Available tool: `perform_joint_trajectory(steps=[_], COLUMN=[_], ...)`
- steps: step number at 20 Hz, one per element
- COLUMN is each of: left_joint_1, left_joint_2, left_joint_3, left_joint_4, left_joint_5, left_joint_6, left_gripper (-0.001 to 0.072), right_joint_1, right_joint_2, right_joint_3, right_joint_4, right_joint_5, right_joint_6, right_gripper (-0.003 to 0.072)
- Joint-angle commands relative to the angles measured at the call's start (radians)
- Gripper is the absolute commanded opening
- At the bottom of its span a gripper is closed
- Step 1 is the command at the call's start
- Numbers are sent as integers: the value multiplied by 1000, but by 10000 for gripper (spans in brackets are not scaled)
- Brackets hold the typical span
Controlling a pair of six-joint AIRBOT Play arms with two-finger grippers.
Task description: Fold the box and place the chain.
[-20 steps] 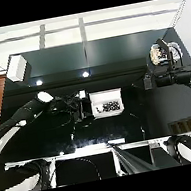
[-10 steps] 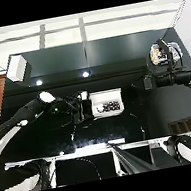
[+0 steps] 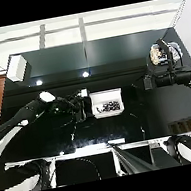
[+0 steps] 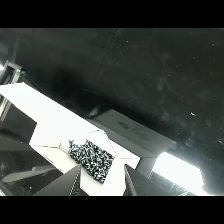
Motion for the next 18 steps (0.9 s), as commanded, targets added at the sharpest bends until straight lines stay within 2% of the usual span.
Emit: perform_joint_trajectory(steps=[1, 2, 3, 4, 5, 8, 9, 10, 13, 15, 17, 18], left_joint_1=[-26, -35, -36, -35, -35, -35, -35, -35, -35, -35, -35, -35], left_joint_2=[-3, -3, -2, -2, -2, -2, -2, -2, -2, -2, -2, -2], left_joint_3=[1, 1, 1, 1, 1, 1, 1, 1, 1, 1, 1, 1], left_joint_4=[-8, -6, -5, -5, -4, -4, -4, -4, -4, -4, -4, -4], left_joint_5=[16, 34, 39, 39, 40, 43, 43, 43, 42, 42, 42, 42], left_joint_6=[2, -2, -2, -1, -1, -1, -1, -1, -1, -1, -1, -1], left_gripper=[707, 696, 631, 492, 455, 459, 464, 464, 463, 464, 463, 464], right_joint_1=[0, 0, 0, 3, 12, 90, 121, 156, 246, 293, 305, 305], right_joint_2=[0, 0, 0, 0, 0, -20, -41, -73, -187, -235, -236, -232], right_joint_3=[0, 0, 0, 0, 0, 0, 2, 14, 81, 95, 96, 96], right_joint_4=[0, 0, 0, 0, 1, 0, 3, 1, 0, -1, -7, -9], right_joint_5=[0, 0, 0, 0, -3, -133, -201, -254, -322, -307, -161, -103], right_joint_6=[0, 0, 0, 0, 10, 145, 155, 149, 26, -178, -505, -597], right_gripper=[319, 319, 319, 319, 319, 332, 458, 622, 620, 618, 610, 610])
